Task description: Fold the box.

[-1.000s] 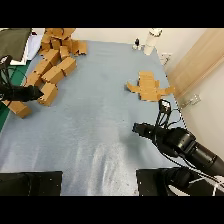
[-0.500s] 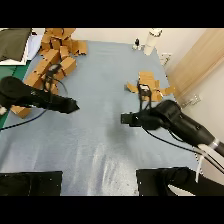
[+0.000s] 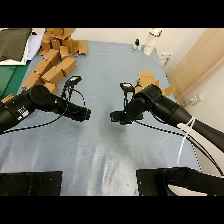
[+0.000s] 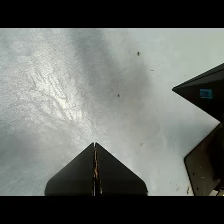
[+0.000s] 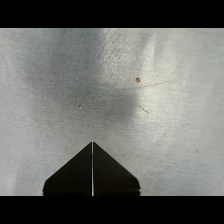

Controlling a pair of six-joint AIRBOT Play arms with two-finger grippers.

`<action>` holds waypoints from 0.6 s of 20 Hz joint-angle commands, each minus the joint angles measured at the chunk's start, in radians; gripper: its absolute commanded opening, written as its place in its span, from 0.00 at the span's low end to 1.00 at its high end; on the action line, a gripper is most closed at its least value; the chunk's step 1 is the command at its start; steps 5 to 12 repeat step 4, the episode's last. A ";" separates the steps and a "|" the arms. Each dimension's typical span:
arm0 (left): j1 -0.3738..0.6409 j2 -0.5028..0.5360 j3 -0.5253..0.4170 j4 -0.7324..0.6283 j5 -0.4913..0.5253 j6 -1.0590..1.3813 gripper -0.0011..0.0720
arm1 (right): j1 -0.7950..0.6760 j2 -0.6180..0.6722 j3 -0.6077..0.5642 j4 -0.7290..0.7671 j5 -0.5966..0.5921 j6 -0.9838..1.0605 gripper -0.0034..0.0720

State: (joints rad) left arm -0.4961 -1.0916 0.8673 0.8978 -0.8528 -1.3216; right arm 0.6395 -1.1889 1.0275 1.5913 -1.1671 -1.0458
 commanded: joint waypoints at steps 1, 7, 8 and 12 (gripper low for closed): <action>-0.008 -0.006 0.000 0.004 0.006 -0.006 0.03 | 0.000 -0.013 0.011 0.022 -0.016 -0.012 0.05; -0.009 -0.005 0.000 0.004 0.006 -0.006 0.03 | 0.000 -0.013 0.011 0.021 -0.016 -0.012 0.05; -0.009 -0.005 0.000 0.004 0.006 -0.006 0.03 | 0.000 -0.013 0.011 0.021 -0.016 -0.012 0.05; -0.009 -0.005 0.000 0.004 0.006 -0.006 0.03 | 0.000 -0.013 0.011 0.021 -0.016 -0.012 0.05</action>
